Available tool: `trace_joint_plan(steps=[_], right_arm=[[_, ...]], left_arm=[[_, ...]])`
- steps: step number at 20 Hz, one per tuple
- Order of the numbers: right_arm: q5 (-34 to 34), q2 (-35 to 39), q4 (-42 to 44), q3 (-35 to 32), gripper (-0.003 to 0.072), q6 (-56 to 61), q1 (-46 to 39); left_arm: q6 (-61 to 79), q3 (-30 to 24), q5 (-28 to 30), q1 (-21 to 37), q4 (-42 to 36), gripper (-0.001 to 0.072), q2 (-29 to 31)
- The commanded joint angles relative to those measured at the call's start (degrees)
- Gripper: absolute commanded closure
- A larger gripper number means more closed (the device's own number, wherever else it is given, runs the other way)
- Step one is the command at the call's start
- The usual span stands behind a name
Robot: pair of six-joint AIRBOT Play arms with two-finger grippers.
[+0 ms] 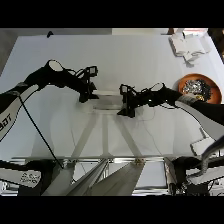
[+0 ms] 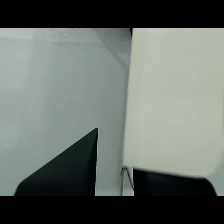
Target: Fold the box and place the chain.
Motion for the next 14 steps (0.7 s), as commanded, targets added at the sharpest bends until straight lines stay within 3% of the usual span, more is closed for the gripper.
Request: trace_joint_plan(steps=[1,6,7,8,9,12,14], right_arm=[[0.0,0.0,0.0,0.0,0.0128,0.0,0.0],[0.0,0.0,0.0,0.0,0.0128,0.0,0.0],[0.0,0.0,0.0,0.0,0.0128,0.0,0.0],[0.0,0.0,0.0,0.0,0.0128,0.0,0.0],[0.0,0.0,0.0,0.0,0.0128,0.0,0.0],[0.0,0.0,0.0,0.0,0.0128,0.0,0.0],[0.0,0.0,0.0,0.0,0.0128,0.0,0.0]], left_arm=[[-0.4,0.0,-2.7,3.5,0.6,0.0474,2.6],[-7.5,0.0,-7.9,8.2,7.8,0.0486,6.6],[-10.8,0.0,-8.8,8.3,9.3,0.0534,7.4],[-15.0,0.0,-10.3,8.2,10.3,0.0658,8.1],[-17.7,0.0,-12.5,7.6,10.8,0.0702,8.5],[-23.7,-0.1,-18.1,4.1,11.3,0.0703,8.8],[-23.3,-1.9,-17.7,0.3,9.4,0.0703,8.8]])
